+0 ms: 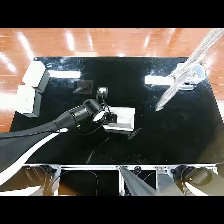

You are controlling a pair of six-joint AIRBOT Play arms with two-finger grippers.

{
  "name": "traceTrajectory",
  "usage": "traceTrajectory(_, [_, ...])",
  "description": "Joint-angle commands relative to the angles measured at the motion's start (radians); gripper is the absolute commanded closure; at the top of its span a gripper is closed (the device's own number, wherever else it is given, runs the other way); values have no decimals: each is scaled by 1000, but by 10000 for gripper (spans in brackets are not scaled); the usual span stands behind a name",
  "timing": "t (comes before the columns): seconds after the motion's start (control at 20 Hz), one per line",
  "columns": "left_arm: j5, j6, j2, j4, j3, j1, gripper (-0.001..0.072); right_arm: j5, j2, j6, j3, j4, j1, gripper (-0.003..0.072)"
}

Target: Fold the box and place the chain.

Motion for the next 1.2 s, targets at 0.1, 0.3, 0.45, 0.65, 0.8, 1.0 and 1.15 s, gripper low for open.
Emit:
traceTrajectory(0.1, [-24, 5, 0, 2, 0, 0, 683, -19, 2, 26, -89, 22, 206, 657])
traceTrajectory(0.3, [-38, 10, 0, 5, 0, 0, 683, -3, -22, 25, -91, 88, 231, 657])
traceTrajectory(0.45, [-37, 10, 0, 5, 0, 0, 683, 47, -71, 24, -113, 122, 231, 657])
traceTrajectory(0.65, [-38, 10, 0, 5, 0, 0, 683, 45, -86, 26, -211, 117, 230, 657])
traceTrajectory(0.8, [-37, 10, 0, 5, 0, 0, 683, 50, -86, 26, -247, 91, 230, 657])
traceTrajectory(1.0, [-38, 10, 0, 5, 0, 0, 683, 107, -86, 26, -251, 87, 230, 657])
traceTrajectory(1.15, [-39, 10, 0, 5, 0, 0, 683, 191, -86, 26, -251, 87, 230, 657])
